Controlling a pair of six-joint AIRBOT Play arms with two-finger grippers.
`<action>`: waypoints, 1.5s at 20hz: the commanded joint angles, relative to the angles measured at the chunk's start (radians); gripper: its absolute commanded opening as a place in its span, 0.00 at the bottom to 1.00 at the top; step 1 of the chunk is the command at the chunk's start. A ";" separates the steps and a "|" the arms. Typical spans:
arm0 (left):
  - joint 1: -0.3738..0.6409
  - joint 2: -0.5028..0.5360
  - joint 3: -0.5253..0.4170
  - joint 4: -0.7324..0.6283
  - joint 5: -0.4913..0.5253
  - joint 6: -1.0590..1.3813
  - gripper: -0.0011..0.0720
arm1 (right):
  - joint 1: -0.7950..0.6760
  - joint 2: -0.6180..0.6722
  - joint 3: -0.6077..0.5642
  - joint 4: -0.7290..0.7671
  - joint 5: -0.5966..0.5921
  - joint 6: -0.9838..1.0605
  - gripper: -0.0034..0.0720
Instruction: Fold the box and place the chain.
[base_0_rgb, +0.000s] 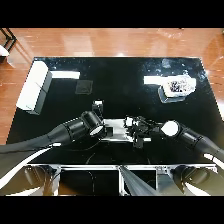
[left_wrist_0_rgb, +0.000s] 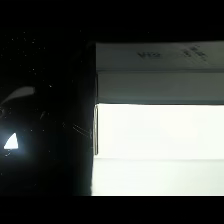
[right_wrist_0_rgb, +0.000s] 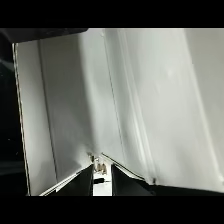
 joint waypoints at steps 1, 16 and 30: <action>0.000 0.000 0.000 0.000 0.002 0.002 0.05 | 0.001 -0.010 0.000 0.021 -0.004 0.000 0.37; 0.000 0.000 0.000 0.001 0.003 0.002 0.05 | -0.102 0.037 0.011 -0.063 0.027 0.323 0.07; 0.000 -0.002 0.000 0.008 0.002 0.010 0.05 | -0.763 0.126 -0.117 -0.222 0.441 1.236 0.07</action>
